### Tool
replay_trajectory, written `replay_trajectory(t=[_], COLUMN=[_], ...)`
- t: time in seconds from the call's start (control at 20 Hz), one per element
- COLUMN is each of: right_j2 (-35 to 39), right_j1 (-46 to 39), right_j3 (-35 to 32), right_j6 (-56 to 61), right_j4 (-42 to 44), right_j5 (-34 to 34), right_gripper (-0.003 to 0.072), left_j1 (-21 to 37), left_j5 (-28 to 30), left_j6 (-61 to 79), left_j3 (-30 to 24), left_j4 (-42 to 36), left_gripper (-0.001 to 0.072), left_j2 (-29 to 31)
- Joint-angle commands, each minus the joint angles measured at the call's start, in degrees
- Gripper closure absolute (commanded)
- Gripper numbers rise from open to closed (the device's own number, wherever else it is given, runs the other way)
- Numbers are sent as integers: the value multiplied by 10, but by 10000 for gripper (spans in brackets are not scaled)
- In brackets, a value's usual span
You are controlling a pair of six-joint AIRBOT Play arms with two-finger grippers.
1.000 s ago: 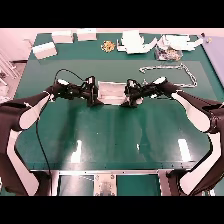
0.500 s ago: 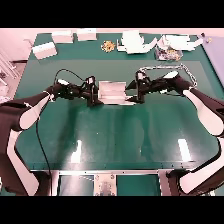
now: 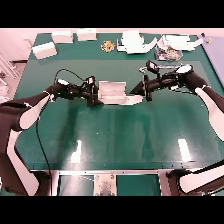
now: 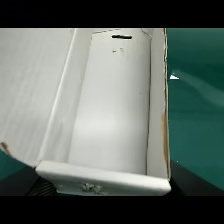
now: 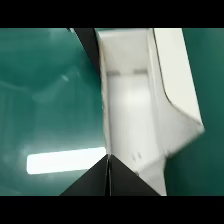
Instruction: Fold the box and place the chain.
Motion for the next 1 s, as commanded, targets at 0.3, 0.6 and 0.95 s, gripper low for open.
replay_trajectory(t=[0.3, 0.6, 0.95], right_j2=[-29, -37, -68], right_j1=[61, 62, 84], right_j3=[2, 2, 5], right_j6=[3, 3, -1], right_j4=[77, 77, 14], right_j5=[-172, -306, -307], right_gripper=[680, 680, 682], left_j1=[0, 0, 0], left_j5=[-2, -6, -7], left_j6=[0, 0, 0], left_j3=[0, 0, 0], left_j4=[0, 0, 0], left_gripper=[197, 196, 197], left_j2=[0, 0, 0])
